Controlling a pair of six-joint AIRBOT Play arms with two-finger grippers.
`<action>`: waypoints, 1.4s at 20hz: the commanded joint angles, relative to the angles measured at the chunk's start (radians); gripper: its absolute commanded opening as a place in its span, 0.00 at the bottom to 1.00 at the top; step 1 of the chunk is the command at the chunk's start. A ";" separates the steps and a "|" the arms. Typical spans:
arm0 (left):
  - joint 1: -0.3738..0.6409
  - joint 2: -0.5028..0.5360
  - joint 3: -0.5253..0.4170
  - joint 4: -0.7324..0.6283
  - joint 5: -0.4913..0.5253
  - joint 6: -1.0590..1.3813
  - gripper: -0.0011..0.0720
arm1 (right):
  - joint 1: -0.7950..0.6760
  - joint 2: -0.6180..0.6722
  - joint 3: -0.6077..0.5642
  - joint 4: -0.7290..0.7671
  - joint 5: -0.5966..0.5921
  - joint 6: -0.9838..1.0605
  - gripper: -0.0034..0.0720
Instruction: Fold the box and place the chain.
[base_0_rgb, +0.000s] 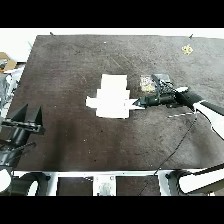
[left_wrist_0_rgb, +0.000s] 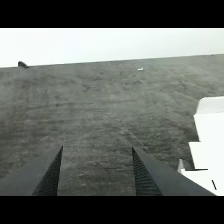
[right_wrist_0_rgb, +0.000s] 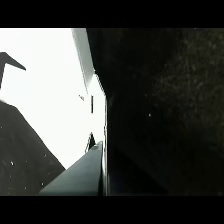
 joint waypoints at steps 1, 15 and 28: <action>0.000 -0.031 0.047 -0.010 -0.086 0.002 0.66 | 0.008 -0.001 0.001 0.005 -0.026 -0.042 0.05; 0.000 -1.170 0.776 -0.137 -0.631 0.100 0.66 | 0.008 -0.001 0.001 0.019 -0.033 -0.145 0.05; 0.000 -2.112 1.834 -0.170 -1.291 -0.074 0.69 | 0.008 -0.001 0.001 0.018 -0.033 -0.204 0.05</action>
